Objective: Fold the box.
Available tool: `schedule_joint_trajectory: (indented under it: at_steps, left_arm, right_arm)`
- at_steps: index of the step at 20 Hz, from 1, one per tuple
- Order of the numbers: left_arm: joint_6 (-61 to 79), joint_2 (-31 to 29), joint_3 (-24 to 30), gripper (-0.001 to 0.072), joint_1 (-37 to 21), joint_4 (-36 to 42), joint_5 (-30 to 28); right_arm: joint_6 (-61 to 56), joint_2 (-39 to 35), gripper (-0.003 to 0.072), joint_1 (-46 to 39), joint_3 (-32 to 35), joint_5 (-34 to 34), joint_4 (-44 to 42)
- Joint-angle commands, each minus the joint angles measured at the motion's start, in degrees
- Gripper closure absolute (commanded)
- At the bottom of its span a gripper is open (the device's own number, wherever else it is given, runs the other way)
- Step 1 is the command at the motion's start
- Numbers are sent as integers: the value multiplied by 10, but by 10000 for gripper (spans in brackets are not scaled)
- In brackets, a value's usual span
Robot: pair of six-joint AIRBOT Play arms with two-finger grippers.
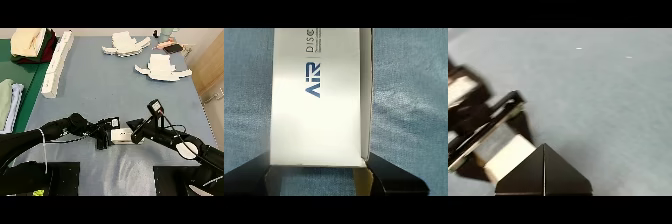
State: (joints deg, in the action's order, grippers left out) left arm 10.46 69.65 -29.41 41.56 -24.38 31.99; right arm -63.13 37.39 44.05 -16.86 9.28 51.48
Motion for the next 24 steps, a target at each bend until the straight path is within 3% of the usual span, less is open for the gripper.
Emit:
schedule_joint_trajectory:
  at_steps: [1,4,7,9,14,18,21,24]
  left_arm:
    - [0,0,0,189,0,0,0]
    - [0,0,0,189,0,0,-1]
    - [2,0,-1,189,0,0,-1]
    - [2,0,-3,189,0,0,-1]
    - [-58,-22,-13,189,-11,-2,-12]
    - [-137,-81,-13,189,-75,-28,-12]
    - [-305,-128,-12,190,-167,-148,1]
    - [-497,-191,-12,189,-295,-319,61]
  right_arm:
    - [-29,10,684,-94,-21,44,15]
    - [-121,55,684,-188,-103,190,89]
    - [-372,139,684,-240,-214,390,304]
    - [-470,182,685,-242,-266,482,392]
    - [-530,197,684,-237,-288,447,361]
    - [-534,197,684,-237,-288,442,364]
    - [-534,197,684,-237,-288,442,371]
    - [-533,197,684,-237,-288,442,383]
